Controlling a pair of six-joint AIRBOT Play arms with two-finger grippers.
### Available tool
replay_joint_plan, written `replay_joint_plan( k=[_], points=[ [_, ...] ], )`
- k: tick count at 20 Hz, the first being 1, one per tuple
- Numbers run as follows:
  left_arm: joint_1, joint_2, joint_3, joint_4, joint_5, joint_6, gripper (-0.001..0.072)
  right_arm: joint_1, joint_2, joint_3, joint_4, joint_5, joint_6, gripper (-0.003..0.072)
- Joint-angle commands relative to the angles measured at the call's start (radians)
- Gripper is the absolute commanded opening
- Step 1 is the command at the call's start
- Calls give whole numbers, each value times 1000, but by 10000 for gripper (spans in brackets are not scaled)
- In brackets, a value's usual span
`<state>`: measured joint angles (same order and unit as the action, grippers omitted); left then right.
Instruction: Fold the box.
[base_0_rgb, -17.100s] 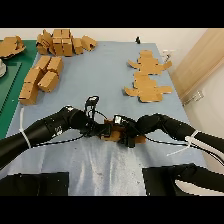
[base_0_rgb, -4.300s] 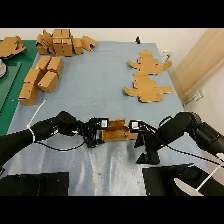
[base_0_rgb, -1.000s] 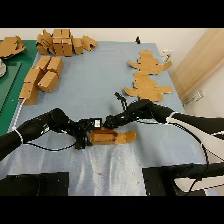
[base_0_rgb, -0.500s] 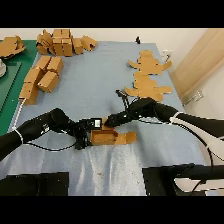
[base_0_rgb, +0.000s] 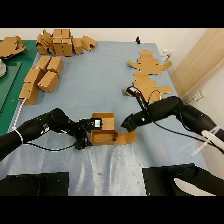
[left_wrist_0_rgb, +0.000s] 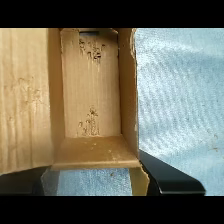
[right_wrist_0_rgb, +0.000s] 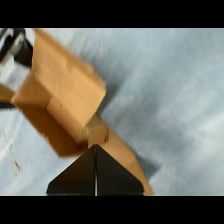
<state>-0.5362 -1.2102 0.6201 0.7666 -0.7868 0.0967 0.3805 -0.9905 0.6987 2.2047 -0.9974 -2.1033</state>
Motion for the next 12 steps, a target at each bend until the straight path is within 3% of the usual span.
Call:
replay_joint_plan(
  k=[1,2,3,4,8,12],
  points=[
    [0,0,0,0,0,0,533,76,138,-161,-58,-31,-96,3],
    [0,0,0,0,0,0,533,119,171,-220,-59,-23,-132,13],
    [0,0,0,0,0,0,532,157,195,-267,-69,15,-154,204],
    [0,0,0,0,0,0,532,193,207,-294,-90,79,-196,489],
    [0,0,0,0,1,0,533,251,168,-276,-163,296,-336,515],
    [0,0,0,0,0,0,532,251,87,-216,-193,378,-367,515]
  ],
)
